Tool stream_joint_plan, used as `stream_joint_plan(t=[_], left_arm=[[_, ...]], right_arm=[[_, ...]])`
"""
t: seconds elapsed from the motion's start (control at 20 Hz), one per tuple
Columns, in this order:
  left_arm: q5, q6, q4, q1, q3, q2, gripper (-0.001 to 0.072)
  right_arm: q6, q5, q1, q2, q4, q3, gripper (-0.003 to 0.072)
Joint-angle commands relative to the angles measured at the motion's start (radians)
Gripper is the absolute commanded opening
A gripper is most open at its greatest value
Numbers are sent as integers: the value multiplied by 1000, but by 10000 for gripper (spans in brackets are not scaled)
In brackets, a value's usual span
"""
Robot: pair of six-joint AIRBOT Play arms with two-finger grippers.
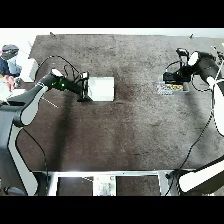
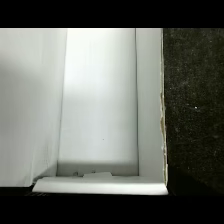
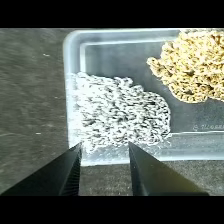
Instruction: Fold the box and place the chain.
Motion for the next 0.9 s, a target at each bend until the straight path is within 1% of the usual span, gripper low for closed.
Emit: stream_joint_plan(t=[0.0, 0.05, 0.1, 0.2, 0.35, 0.6, 0.85], left_arm=[[0, 0, 0, 0, 0, 0, 344], [0, 0, 0, 0, 0, 0, 344], [0, 0, 0, 0, 0, 0, 344], [1, 0, 0, 0, 0, 0, 344], [1, 0, 0, 0, 0, 0, 344], [2, 0, 0, 0, 0, 0, 344], [1, 0, 0, 0, 0, 0, 344]], right_arm=[[-13, -3, -6, -46, 20, -10, 315], [-13, -2, -6, -52, 21, -10, 227], [-13, -1, -6, -53, 21, -10, 213], [-14, 8, -6, -54, 32, -10, 242], [-14, 35, -5, -54, 35, -10, 241], [-29, 32, -5, -67, 37, -10, 222], [-47, 26, -5, -97, 94, -10, 221]])
